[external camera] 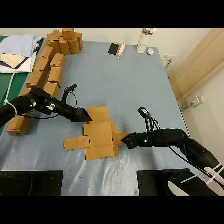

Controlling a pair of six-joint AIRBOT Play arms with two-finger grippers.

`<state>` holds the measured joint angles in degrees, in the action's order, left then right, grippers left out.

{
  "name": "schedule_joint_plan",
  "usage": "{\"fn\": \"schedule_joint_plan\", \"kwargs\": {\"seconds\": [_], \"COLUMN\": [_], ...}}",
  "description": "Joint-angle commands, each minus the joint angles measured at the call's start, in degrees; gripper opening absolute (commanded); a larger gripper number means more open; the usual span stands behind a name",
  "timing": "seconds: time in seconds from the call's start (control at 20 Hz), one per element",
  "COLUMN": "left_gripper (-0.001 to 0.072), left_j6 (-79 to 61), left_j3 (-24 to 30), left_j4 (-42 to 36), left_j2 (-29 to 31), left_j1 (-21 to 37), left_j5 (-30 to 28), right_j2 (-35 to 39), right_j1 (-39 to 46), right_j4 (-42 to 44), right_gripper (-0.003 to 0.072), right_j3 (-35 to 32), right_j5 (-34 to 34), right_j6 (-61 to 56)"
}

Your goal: Fold the box.

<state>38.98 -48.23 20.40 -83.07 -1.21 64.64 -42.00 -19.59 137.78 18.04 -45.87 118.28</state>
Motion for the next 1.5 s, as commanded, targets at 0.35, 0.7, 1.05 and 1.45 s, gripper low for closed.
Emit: {"fn": "schedule_joint_plan", "kwargs": {"seconds": [0.35,0.7,1.05,1.45], "left_gripper": [0.0487,0.0487,0.0487,0.034], "left_j6": [-7.2,-3.2,-8.5,-12.1], "left_j3": [-7.3,-7.4,-7.5,-9.0], "left_j4": [-8.0,2.9,-2.6,-3.2], "left_j2": [-10.0,-10.2,-12.5,-13.0], "left_j1": [-1.3,1.1,-1.4,-2.4], "left_j5": [6.1,7.5,5.6,8.7], "right_j2": [0.2,0.2,0.2,0.2], "right_j1": [-0.1,-0.1,-0.1,-0.1], "right_j4": [0.0,0.0,0.0,-0.4], "right_gripper": [0.0001,0.0002,0.0002,0.0001], "right_j3": [-0.1,-0.1,-0.1,-0.1], "right_j5": [-1.6,-1.8,-2.2,-2.3], "right_j6": [-0.8,-0.8,-0.8,-0.8]}}
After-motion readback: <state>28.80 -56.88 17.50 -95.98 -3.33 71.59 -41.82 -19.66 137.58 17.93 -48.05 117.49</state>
